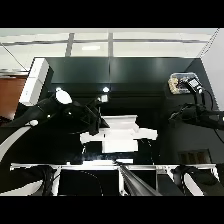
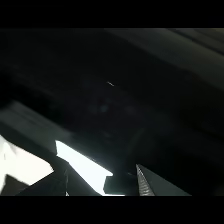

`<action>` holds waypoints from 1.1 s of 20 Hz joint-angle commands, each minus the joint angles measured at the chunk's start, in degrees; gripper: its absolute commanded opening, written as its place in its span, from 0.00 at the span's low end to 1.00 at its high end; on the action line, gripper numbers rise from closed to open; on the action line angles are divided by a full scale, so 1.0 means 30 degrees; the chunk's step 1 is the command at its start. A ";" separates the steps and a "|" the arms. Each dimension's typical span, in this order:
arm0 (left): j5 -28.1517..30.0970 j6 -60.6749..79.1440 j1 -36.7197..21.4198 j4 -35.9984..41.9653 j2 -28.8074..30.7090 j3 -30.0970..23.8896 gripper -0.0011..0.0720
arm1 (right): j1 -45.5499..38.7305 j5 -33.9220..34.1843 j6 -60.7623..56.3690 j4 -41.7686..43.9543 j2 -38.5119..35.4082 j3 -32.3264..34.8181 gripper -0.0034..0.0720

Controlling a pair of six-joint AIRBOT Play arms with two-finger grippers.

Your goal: Fold the box and place the chain.

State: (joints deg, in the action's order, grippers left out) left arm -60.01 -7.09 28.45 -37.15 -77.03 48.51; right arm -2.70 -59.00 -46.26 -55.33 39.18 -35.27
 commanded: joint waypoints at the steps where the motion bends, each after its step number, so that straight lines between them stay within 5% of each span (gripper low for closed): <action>1: 0.3402 0.1756 0.1909 -0.0962 0.0262 -0.0131 0.05 | -0.0255 0.0350 0.0000 -0.1290 -0.0015 -0.0248 0.69; 9: 0.5501 0.1800 0.2069 -0.2965 -0.1770 -0.0124 0.05 | -0.0080 0.0576 0.0204 -0.0066 0.0000 -0.0095 0.69; 15: 0.4758 0.1712 0.2069 -0.2820 -0.1778 -0.0124 0.05 | 0.1508 0.1508 0.4284 0.1246 0.0007 0.3279 0.69; 17: 0.4612 0.1712 0.2069 -0.2820 -0.1778 -0.0124 0.05 | 0.2579 0.1974 0.6091 0.1224 0.0007 0.4481 0.99; 22: 0.4619 0.1719 0.2069 -0.2820 -0.1778 -0.0124 0.05 | 0.5727 0.2113 0.9559 0.1304 0.0772 0.5136 0.99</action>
State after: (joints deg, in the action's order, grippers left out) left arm -45.65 -1.93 34.61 -45.43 -82.32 48.18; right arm 9.56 -53.25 -25.36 -51.90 40.23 -21.26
